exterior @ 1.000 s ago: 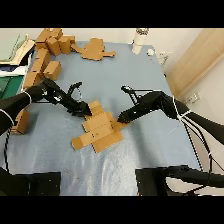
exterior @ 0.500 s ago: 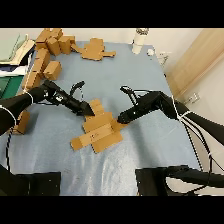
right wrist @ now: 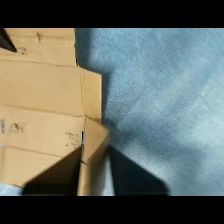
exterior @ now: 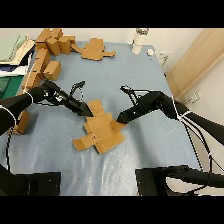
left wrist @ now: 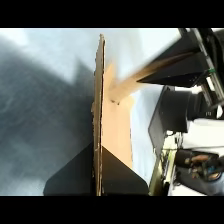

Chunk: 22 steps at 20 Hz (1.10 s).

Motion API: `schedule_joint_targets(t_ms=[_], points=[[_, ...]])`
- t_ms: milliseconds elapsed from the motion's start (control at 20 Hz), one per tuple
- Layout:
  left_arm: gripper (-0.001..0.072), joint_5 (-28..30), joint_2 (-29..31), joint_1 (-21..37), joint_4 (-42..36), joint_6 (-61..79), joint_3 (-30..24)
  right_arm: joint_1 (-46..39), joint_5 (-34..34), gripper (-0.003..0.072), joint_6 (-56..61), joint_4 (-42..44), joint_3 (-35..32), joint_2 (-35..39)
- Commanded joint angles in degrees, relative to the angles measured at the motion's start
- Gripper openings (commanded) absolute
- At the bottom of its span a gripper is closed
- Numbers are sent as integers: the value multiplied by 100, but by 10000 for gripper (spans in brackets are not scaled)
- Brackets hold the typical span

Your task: Fold the box.

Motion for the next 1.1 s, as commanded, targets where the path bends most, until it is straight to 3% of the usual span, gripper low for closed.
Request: schedule_joint_targets(t_ms=[0, 200, 300, 400, 450, 500, 550, 750, 1050], points=[[12, -22, 0, -31, -48, 599, 116, -9, 236, 367, 330, -280, 13, 7], [11, -9, 146, -332, 378, 1196, 560, -50, 254, 367, 1617, -1867, 487, 7], [11, 96, 289, -614, 1165, 1279, 798, -142, -11, 367, 2321, -2433, 964, 7], [11, 533, 505, -944, 1941, 1290, 844, -229, -378, 364, 2577, -2393, 1478, 7], [10, 758, 601, -1088, 1993, 1421, 841, -227, -520, 307, 2618, -2306, 1644, 7], [10, 914, 671, -1202, 1827, 1679, 839, -219, -654, 62, 2616, -2155, 1735, 7], [10, 1049, 721, -1274, 1587, 1893, 839, -214, -765, 3, 2616, -1998, 1740, 7], [8, 1436, 870, -1357, 1069, 2463, 754, -50, -944, 3, 2621, -1729, 1484, 52], [8, 1869, 1375, -1360, 964, 2780, -127, 138, -286, 2, 2747, -1700, 1117, 426]])
